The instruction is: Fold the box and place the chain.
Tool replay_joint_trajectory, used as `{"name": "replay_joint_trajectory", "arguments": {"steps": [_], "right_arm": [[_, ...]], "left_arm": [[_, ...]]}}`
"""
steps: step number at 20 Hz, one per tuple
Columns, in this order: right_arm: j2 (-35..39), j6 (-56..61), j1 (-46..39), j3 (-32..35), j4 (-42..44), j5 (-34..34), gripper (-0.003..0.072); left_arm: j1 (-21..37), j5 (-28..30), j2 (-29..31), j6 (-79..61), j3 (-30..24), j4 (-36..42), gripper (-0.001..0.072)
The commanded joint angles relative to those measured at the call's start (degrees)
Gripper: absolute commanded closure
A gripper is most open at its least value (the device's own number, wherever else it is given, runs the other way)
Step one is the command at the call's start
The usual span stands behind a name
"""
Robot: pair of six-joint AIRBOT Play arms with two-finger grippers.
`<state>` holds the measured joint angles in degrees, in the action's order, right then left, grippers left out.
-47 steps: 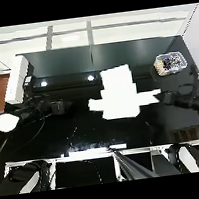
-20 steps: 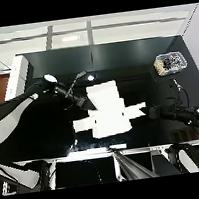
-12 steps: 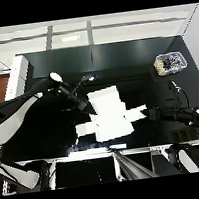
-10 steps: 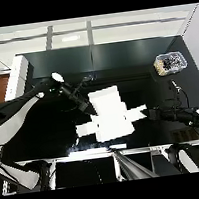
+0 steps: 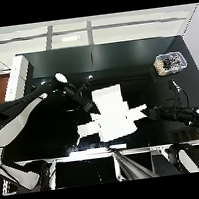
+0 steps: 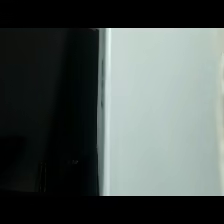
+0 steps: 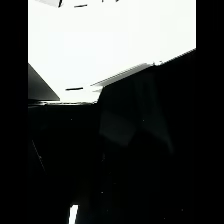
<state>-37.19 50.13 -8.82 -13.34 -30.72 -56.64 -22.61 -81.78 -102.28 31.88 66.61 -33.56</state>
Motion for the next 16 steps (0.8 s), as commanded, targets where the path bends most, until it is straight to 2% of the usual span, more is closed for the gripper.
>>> {"name": "replay_joint_trajectory", "arguments": {"steps": [1,2,3,4,6,8,9,11,13,15,16], "right_arm": [[0.0,0.0,0.0,0.0,0.0,-0.1,0.0656],[0.0,0.0,-0.1,-0.5,-0.6,-0.1,0.0406],[0.0,0.0,-0.1,-1.7,-2.9,-1.0,0.0093],[0.0,0.0,-0.1,-3.9,-6.3,-2.5,0.0013],[0.0,-0.3,-0.1,-10.4,-15.4,-5.8,0.0014],[0.0,-3.3,-0.1,-16.3,-19.4,-6.8,0.0016],[0.0,-5.9,-0.1,-18.3,-19.0,-6.8,0.0016],[0.0,-12.5,1.0,-19.1,-17.9,-5.9,0.0016],[-0.3,-19.3,3.1,-18.9,-18.3,-5.6,0.0016],[-0.3,-22.8,5.6,-18.8,-18.4,-4.4,0.0017],[-0.3,-24.3,6.9,-18.6,-18.4,-3.5,0.0016]], "left_arm": [[-0.6,-0.2,0.0,0.9,0.1,-0.1,0.0685],[-0.5,-1.0,0.1,0.9,0.1,-0.2,0.0686],[-0.2,-1.3,0.7,1.2,0.1,-1.1,0.0687],[0.1,-1.1,1.9,1.8,0.1,-2.5,0.0688],[0.7,-0.2,5.0,2.0,-0.9,-2.5,0.0688],[0.7,4.7,10.6,-1.1,-5.4,-0.6,0.0689],[0.3,9.1,14.9,-4.4,-9.1,0.5,0.0689],[-1.1,19.7,24.0,-14.9,-16.9,0.6,0.0687],[-2.7,25.8,29.7,-29.3,-22.1,-0.8,0.0686],[-3.9,27.8,30.6,-38.2,-22.8,-4.1,0.0684],[-4.4,29.4,30.2,-38.0,-22.8,-4.2,0.0684]]}}
